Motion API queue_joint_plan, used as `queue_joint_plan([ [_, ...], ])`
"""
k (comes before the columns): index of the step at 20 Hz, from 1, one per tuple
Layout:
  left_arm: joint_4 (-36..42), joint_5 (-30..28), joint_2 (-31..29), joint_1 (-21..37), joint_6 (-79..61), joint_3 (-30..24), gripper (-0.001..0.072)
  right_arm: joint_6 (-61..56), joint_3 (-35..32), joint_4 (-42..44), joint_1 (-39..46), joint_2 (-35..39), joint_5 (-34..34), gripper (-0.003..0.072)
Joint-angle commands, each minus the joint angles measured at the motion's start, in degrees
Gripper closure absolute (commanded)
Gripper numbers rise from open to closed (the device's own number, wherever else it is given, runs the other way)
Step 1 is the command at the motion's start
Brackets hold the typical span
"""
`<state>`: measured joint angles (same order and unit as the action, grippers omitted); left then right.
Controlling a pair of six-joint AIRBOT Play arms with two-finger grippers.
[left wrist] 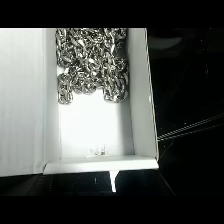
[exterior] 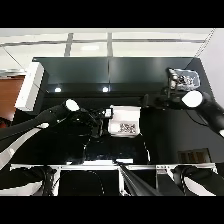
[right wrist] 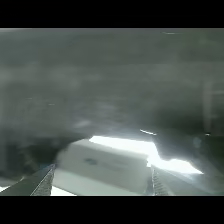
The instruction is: Fold the box and place the chain.
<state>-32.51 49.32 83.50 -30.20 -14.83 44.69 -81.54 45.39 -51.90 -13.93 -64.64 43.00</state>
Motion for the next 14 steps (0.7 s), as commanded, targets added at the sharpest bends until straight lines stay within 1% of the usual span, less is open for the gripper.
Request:
queue_joint_plan([
  [1, -0.02, 0.00, 0.04, -0.02, 0.02, 0.00, 0.0254, 36.68, 2.89, 9.46, -0.98, -5.11, 7.28, -0.0011],
  [2, -0.02, 0.00, 0.04, -0.02, 0.02, 0.00, 0.0254, 43.23, 4.07, 6.21, -0.63, -4.46, 11.19, -0.0010],
  [3, -0.02, 0.04, 0.04, -0.02, 0.02, 0.00, 0.0254, 46.18, 5.22, 3.74, -0.59, -4.02, 14.36, -0.0010],
  [5, -0.02, 0.26, 0.04, -0.02, 0.02, -0.02, 0.0254, 51.43, 6.58, 2.47, -0.94, -3.82, 21.57, -0.0010],
  [6, -0.02, 0.26, 0.04, -0.04, 0.02, -0.02, 0.0254, 52.81, 6.56, 2.27, -1.68, -3.85, 23.47, -0.0010],
  [11, -0.02, 0.57, 0.04, -0.11, 0.02, -0.02, 0.0254, 58.62, 6.56, 1.79, -8.04, -3.85, 23.80, -0.0010],
  [14, -0.02, 0.63, 0.04, -0.11, 0.02, -0.02, 0.0253, 59.54, 6.54, -1.55, -9.38, -4.13, 23.65, -0.0010],
])
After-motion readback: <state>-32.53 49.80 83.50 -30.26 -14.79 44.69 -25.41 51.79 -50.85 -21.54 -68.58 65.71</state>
